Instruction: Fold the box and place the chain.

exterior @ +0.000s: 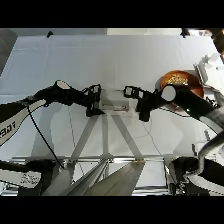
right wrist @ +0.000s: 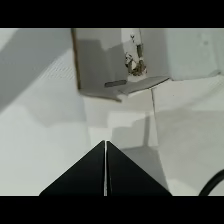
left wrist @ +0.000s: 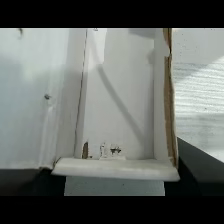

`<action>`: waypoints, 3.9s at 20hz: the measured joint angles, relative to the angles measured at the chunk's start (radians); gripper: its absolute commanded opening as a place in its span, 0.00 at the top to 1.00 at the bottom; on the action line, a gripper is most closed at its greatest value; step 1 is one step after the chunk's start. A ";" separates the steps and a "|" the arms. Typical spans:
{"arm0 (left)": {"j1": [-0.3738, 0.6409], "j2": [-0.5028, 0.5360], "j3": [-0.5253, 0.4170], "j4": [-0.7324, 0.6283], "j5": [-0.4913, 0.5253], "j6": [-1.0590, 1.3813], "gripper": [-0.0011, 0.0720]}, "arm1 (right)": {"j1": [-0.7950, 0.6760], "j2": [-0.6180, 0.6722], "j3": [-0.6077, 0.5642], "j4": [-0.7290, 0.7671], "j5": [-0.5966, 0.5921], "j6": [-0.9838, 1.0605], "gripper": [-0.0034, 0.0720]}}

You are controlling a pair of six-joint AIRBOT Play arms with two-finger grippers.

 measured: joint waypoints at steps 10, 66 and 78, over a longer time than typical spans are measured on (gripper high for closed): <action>0.000 0.000 0.000 0.000 0.000 0.000 0.63 | 0.044 -0.093 0.002 0.022 -0.200 0.040 0.95; 0.000 0.000 0.000 0.000 0.000 0.000 0.63 | -0.267 0.233 -0.190 -0.058 -0.130 1.016 0.95; 0.000 0.000 0.000 0.000 0.000 0.000 0.63 | -0.242 0.008 -0.253 0.416 -0.152 0.679 0.95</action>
